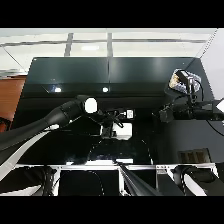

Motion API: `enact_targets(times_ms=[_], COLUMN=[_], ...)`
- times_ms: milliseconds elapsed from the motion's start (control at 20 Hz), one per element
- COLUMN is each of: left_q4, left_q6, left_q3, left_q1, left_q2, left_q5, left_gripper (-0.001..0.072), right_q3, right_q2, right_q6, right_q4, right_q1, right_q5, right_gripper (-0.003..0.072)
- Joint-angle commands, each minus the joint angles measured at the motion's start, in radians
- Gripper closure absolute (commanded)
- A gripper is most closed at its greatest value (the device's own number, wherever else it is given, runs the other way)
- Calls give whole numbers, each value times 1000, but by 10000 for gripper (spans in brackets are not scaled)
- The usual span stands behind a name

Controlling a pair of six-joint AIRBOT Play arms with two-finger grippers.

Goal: Fold the box and place the chain.

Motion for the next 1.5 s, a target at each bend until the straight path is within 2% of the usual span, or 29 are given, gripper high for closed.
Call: enact_targets(times_ms=[0, 50, 100, 300, 500, 550, 650, 750, 850, 950, 1050, 1250, 1450], left_q4=[169, 209, 224, 235, 383, 424, 404, 282, 210, 230, 236, 350, 348], left_q6=[-189, -255, -280, -364, -563, -631, -721, -772, -771, -770, -771, -767, -813], left_q3=[9, 23, 47, 201, 338, 365, 377, 377, 377, 402, 467, 652, 787], left_q1=[-34, -35, -29, 93, 357, 448, 640, 813, 935, 1007, 1050, 1063, 1067], left_q2=[-1, 0, 0, 39, 87, 85, 78, 40, -14, -85, -179, -372, -507], left_q5=[72, 61, 24, -168, -224, -201, -75, 62, 137, 154, 156, 128, 125], left_gripper=[66, 284, 444, 444, 443, 442, 442, 416, 416, 416, 416, 416, 417], right_q3=[0, 0, 0, 0, 0, 0, 0, 0, 0, 0, 0, 0, 0], right_q2=[1, 1, 1, 1, 1, 1, 1, 1, 1, 1, 1, 1, 1], right_q6=[0, 0, 0, 0, 20, 23, 23, 23, 23, 23, 23, 30, 40], right_q4=[0, 0, 0, 0, 16, 29, 35, 35, 36, 36, 37, 69, 69], right_q1=[0, 0, 0, 0, 0, 0, 0, 0, 0, 0, 0, 3, 3], right_q5=[-3, -3, -2, 0, -1, -1, -15, -57, -99, -122, -130, -128, -124], right_gripper=[632, 632, 632, 632, 632, 632, 632, 632, 632, 632, 632, 633, 633])
